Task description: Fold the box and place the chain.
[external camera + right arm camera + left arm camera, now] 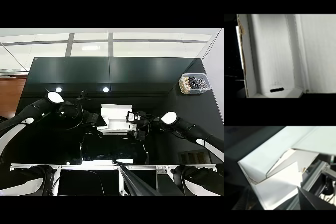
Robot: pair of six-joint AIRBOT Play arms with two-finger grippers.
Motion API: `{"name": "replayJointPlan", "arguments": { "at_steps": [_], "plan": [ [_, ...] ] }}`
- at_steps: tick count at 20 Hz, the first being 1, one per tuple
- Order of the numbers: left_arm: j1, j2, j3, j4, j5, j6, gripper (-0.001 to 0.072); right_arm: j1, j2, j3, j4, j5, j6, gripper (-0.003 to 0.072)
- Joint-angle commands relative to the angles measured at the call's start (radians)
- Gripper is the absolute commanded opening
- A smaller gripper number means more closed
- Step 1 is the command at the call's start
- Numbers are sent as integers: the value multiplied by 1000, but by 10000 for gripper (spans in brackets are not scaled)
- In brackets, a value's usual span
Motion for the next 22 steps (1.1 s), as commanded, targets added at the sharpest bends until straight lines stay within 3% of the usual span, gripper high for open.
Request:
{"name": "replayJointPlan", "arguments": {
  "at_steps": [1, 7, 8, 9, 14, 19, 22],
  "plan": [
    [-39, 1, 61, 135, -1, -151, 677, 0, -1, -1, 0, 0, 0, 65],
    [-63, 1, 123, 188, -47, -335, 666, 0, -1, -1, 0, -2, 0, 65],
    [-63, 1, 124, 188, -53, -341, 562, 0, -1, -1, 0, -2, 0, 65],
    [-63, 1, 124, 188, -55, -344, 536, 0, -1, -1, 0, -2, 0, 66],
    [-79, 1, 124, 210, -28, -415, 533, 0, -1, -1, 0, -2, 0, 65],
    [-167, 1, 135, 252, 45, -498, 502, 0, -1, -1, 0, -2, 1, 66],
    [-204, 1, 153, 354, 51, -588, 502, 0, -1, -1, 0, -2, 1, 66]
  ]
}}
